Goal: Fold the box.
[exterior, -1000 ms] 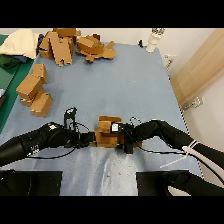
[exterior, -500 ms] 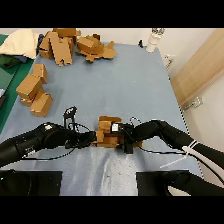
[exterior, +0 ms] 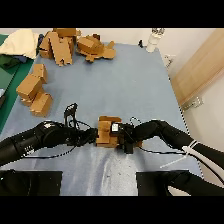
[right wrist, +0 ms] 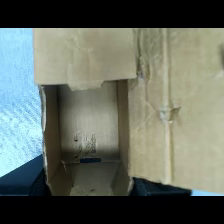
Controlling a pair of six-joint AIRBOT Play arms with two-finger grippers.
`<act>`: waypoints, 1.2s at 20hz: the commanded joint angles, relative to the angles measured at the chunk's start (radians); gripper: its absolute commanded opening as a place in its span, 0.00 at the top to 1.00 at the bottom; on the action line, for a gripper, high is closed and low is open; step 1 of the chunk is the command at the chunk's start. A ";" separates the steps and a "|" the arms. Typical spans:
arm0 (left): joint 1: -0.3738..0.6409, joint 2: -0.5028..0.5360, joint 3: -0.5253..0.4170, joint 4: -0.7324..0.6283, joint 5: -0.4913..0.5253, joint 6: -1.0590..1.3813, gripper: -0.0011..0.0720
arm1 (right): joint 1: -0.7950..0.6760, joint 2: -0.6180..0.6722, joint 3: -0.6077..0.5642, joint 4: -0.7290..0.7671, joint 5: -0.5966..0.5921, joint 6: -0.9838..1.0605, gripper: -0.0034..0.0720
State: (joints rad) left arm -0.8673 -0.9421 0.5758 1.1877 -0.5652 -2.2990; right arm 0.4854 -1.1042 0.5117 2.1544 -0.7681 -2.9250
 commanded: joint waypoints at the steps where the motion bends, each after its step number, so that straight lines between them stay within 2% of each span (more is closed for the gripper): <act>1: 0.001 0.001 0.003 -0.001 0.020 0.004 0.57 | 0.000 0.000 0.000 0.000 0.000 0.000 0.28; 5: 0.000 0.000 0.003 -0.001 0.084 0.006 0.57 | 0.000 0.000 0.000 0.000 0.000 0.000 0.28; 8: 0.000 -0.007 0.003 -0.012 0.057 0.067 0.57 | 0.000 0.000 0.000 0.000 0.000 0.000 0.28; 10: 0.000 -0.035 0.003 -0.069 -0.020 0.142 0.34 | 0.000 0.000 0.000 0.000 0.000 0.000 0.28; 14: 0.001 -0.068 0.007 -0.126 -0.060 0.129 0.34 | 0.000 0.000 0.000 0.000 0.000 0.000 0.28; 19: 0.000 -0.071 0.051 -0.133 -0.098 0.099 0.34 | 0.000 0.000 0.000 0.000 0.000 0.000 0.28; 24: 0.000 -0.149 0.102 -0.125 -0.164 0.085 0.35 | 0.000 0.000 0.000 0.000 0.000 0.000 0.28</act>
State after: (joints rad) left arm -0.8661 -1.0550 0.6498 1.0573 -0.6857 -2.2055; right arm 0.4858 -1.1042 0.5117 2.1540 -0.7681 -2.9253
